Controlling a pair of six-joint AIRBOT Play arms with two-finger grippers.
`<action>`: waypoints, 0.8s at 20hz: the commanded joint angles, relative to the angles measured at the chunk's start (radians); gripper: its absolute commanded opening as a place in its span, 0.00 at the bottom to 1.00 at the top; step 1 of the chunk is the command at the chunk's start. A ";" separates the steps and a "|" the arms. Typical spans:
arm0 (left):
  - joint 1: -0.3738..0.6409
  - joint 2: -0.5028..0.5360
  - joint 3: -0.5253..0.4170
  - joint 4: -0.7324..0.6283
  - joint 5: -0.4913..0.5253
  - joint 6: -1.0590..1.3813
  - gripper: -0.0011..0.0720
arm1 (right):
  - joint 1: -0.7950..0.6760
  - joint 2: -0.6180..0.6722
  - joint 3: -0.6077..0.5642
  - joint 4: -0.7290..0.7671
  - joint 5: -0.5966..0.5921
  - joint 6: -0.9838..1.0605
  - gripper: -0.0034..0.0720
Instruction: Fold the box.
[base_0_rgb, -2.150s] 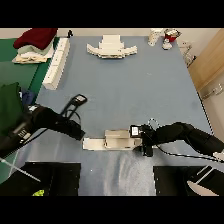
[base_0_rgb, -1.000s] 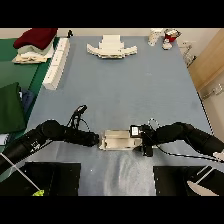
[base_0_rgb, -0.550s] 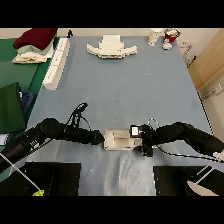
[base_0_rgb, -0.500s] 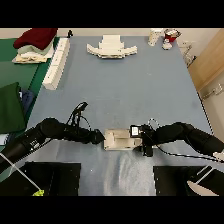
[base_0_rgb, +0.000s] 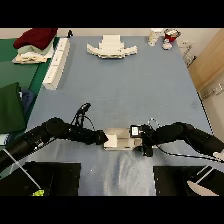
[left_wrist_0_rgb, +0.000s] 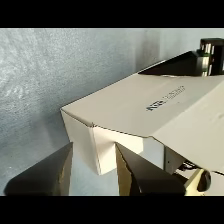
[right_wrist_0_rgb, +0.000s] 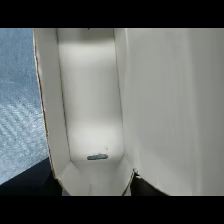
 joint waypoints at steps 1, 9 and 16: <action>-0.076 -0.044 0.056 0.168 0.016 -0.200 0.57 | 0.000 0.000 0.000 0.000 0.000 0.000 0.67; -0.286 -0.209 0.266 0.619 -0.119 -0.728 0.57 | 0.000 0.000 0.000 0.000 0.000 0.000 0.67; -0.438 -0.415 0.470 0.831 -0.310 -0.969 0.56 | 0.000 0.000 0.000 0.000 0.000 0.000 0.67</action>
